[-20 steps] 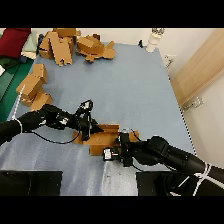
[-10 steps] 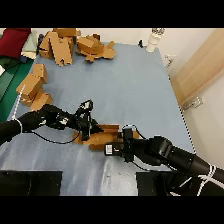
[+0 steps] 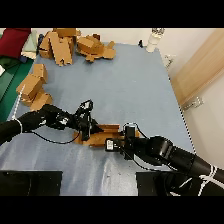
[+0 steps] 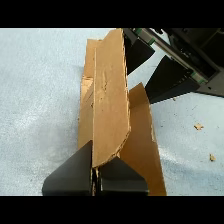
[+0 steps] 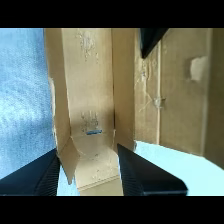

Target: Fold the box.

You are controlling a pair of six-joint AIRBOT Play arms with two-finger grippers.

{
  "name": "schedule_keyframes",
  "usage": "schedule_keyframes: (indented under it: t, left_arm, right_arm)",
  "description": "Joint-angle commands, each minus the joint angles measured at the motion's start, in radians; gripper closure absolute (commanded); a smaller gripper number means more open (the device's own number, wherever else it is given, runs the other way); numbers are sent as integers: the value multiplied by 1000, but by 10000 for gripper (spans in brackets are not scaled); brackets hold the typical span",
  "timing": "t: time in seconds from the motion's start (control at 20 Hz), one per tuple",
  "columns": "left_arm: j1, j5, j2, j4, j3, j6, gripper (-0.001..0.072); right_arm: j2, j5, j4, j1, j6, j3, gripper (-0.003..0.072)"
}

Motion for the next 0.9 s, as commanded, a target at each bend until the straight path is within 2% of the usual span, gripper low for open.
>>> schedule_keyframes:
  t: [0.0, 0.5, 0.85]
  left_arm:
    - [1, 0, 1, 0, 1, 0, 697]
    - [1, 0, 1, 0, 1, 0, 697]
    - [1, 0, 1, 0, 1, 0, 697]
  right_arm:
    - [2, -4, -3, 1, 16, 1, 155]
    - [2, 8, -2, 1, 16, 1, 159]
    - [2, 30, 67, 1, 18, 1, 158]
